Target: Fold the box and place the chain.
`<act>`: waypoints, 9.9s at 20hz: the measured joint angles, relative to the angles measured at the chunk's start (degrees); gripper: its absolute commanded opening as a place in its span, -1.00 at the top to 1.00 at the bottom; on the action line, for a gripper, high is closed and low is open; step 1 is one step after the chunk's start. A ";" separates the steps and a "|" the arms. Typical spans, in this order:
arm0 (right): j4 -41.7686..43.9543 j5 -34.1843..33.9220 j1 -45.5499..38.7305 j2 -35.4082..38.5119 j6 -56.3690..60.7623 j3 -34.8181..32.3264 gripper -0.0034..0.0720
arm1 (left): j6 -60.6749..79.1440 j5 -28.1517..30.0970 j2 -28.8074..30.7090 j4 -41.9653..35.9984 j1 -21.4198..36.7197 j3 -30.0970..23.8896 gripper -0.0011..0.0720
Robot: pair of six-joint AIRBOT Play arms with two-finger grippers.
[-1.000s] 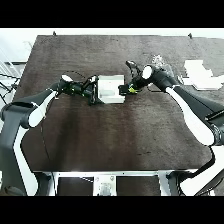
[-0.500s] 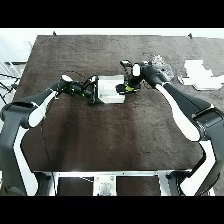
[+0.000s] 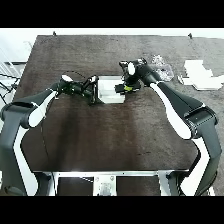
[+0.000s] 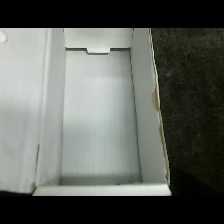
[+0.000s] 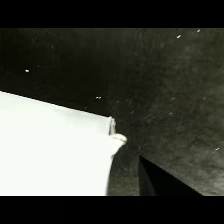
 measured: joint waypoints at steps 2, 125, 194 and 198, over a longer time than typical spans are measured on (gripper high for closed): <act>-0.22 0.46 0.33 -0.46 2.54 0.20 0.16 | 0.00 0.00 0.00 0.00 0.00 0.00 -0.32; 17.20 -16.17 7.85 30.34 -28.44 -7.63 0.88 | -0.02 0.31 0.00 0.04 0.04 0.00 -0.33; 10.78 -33.44 -0.44 50.53 -20.65 -23.91 0.89 | -0.02 0.15 0.00 0.02 0.04 0.00 -0.32; 10.69 -33.48 1.16 48.11 -19.96 -24.30 0.89 | -0.02 0.13 0.00 0.00 0.04 0.00 -0.32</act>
